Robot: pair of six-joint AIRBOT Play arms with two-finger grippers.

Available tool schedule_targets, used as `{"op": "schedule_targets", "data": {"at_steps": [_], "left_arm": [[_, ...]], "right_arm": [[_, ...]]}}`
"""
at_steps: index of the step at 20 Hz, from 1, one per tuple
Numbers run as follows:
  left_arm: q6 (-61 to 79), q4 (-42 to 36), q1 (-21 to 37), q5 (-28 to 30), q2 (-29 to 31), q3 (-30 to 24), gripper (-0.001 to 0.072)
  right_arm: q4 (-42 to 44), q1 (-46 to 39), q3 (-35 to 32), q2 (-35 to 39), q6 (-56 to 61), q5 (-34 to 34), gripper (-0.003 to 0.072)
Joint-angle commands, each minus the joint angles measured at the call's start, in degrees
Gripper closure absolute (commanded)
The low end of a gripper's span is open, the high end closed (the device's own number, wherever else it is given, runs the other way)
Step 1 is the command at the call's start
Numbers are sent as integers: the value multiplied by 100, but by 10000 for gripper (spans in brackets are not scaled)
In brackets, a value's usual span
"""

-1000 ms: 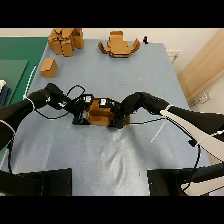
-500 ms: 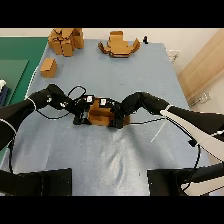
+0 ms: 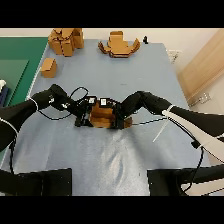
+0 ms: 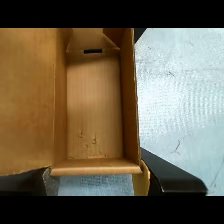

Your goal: Fold the box.

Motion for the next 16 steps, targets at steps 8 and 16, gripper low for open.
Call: {"op": "schedule_targets", "data": {"at_steps": [8, 16], "left_arm": [[-389, 223, -7, 149, 2, -2, 473], [-391, 225, -7, 208, 2, -2, 473]], "right_arm": [[-164, -487, 9, 468, 1287, -1113, -34], [2055, -682, 20, 1388, 1585, -426, 684]]}}
